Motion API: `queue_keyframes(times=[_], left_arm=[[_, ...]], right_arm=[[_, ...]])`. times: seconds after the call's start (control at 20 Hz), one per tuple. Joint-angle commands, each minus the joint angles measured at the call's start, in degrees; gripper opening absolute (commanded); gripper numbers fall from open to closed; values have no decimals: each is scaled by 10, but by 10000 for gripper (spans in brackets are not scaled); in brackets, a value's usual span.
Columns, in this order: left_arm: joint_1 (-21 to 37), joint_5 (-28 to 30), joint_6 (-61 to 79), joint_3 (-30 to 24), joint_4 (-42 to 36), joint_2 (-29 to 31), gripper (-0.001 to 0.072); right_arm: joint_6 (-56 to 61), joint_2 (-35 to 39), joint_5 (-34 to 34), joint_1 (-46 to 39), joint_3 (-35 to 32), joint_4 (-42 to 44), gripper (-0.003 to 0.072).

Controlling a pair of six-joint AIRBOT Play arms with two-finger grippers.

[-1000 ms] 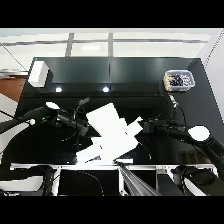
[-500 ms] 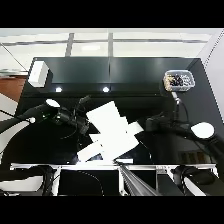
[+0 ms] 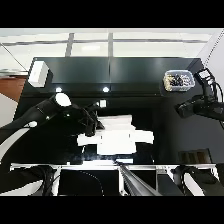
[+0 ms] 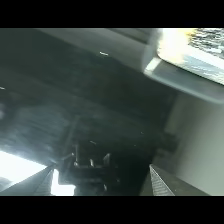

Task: Fold the box and place the chain.

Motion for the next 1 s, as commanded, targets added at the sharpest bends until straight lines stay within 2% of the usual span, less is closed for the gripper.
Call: queue_keyframes(times=[0.0,0.05,0.15,0.2,0.35,0.5,0.6,0.65,0.7,0.8,0.95], left_arm=[[-46,116,48,3,65,10,30],[-45,140,49,3,47,8,30],[-37,165,51,3,26,2,30],[-35,167,51,3,28,-2,32],[-33,148,50,3,28,-20,32],[-33,136,50,3,26,-31,32],[-33,136,50,3,26,-31,31],[-33,135,50,3,26,-31,32],[-33,135,50,3,26,-31,32],[-33,134,50,3,26,-31,32],[-33,134,50,3,26,-31,32]], right_arm=[[-14,-14,5,-14,-10,32,709],[-23,-23,4,-14,-25,73,707],[-92,-39,4,-9,-54,161,502],[-157,-44,2,2,-69,199,479],[-297,-49,-15,55,-90,231,506],[-320,-50,-72,103,-96,229,507],[-356,-57,-84,131,-96,223,513],[-365,-65,-84,143,-96,223,695],[-368,-76,-83,158,-96,222,719],[-384,-96,-80,190,-96,222,718],[-477,-127,-35,229,-96,222,718]])
